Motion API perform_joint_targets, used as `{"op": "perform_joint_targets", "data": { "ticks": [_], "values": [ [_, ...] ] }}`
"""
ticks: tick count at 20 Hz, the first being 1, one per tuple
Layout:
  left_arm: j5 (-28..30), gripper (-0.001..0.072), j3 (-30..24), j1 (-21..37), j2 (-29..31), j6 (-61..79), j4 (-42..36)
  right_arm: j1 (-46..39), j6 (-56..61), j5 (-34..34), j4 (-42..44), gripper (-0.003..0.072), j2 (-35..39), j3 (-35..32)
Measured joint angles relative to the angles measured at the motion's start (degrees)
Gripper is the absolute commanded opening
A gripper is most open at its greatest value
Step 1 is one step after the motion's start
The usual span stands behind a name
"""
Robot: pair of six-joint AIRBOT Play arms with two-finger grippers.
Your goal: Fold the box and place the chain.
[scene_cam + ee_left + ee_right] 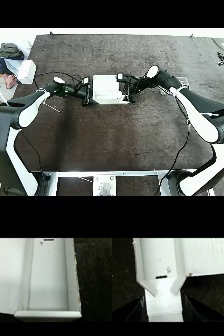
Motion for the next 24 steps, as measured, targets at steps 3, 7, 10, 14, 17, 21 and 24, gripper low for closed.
{"op": "perform_joint_targets", "data": {
  "ticks": [3, 7, 10, 14, 17, 21, 24],
  "values": [
    [0.0, 0.0354, 0.0, 0.0, 0.0, 0.0, 0.0, 0.9, -0.3, -1.3, -0.2, 0.047, 0.0, -0.4],
    [0.0, 0.0355, 0.0, 0.0, 0.0, 0.0, 0.0, 1.5, -0.9, -2.3, 0.7, 0.0469, 0.0, -0.6],
    [0.0, 0.0354, 0.0, 0.0, 0.0, 0.0, 0.0, 2.5, -1.5, -2.6, 1.1, 0.0234, -0.4, -0.7],
    [-0.1, 0.0355, 0.0, 0.0, 0.0, 0.0, 0.0, 3.6, -2.5, -3.3, 1.4, 0.0211, -0.9, -0.7],
    [-0.1, 0.0355, 0.0, 0.0, 0.0, 0.0, 0.0, 4.0, -3.0, -4.3, 2.0, 0.0212, -1.0, -0.7],
    [-0.1, 0.0355, 0.0, 0.0, 0.0, 0.0, 0.0, 4.1, -3.4, -5.2, 4.7, 0.0213, -1.2, -0.7],
    [-0.1, 0.0355, 0.0, 0.0, 0.0, 0.0, 0.0, 4.1, -4.2, -5.5, 6.6, 0.0214, -1.9, -0.7]
  ]
}}
